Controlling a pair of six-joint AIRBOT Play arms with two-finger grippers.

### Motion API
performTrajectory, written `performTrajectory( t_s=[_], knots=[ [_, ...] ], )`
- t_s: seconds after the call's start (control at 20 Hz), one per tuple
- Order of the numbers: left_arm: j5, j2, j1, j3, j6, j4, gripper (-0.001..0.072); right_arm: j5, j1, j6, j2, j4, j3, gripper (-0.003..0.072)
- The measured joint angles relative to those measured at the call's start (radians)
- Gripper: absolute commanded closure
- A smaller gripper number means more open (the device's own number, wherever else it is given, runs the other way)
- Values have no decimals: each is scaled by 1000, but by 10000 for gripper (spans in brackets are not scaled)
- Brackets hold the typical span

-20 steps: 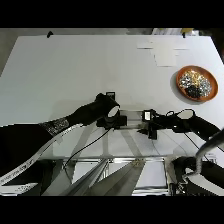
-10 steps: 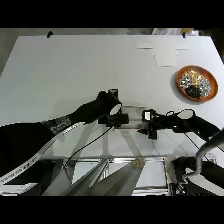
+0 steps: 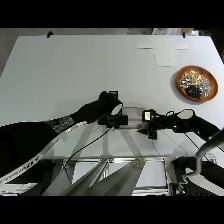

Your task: Fold the box and place the chain.

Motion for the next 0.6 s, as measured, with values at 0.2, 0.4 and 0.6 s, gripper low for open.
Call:
performTrajectory(
  t_s=[0.2, 0.4, 0.6],
  knots=[
    [-22, 24, 15, -2, 50, -19, 489, 2, 0, -2, 0, -1, 0, 244],
    [-26, 88, 58, -1, 151, -41, 480, 0, 0, 2, 0, 0, 0, 244],
    [-48, 176, 111, -1, 300, -60, 325, 0, 0, 2, 0, 0, 0, 244]
  ],
)
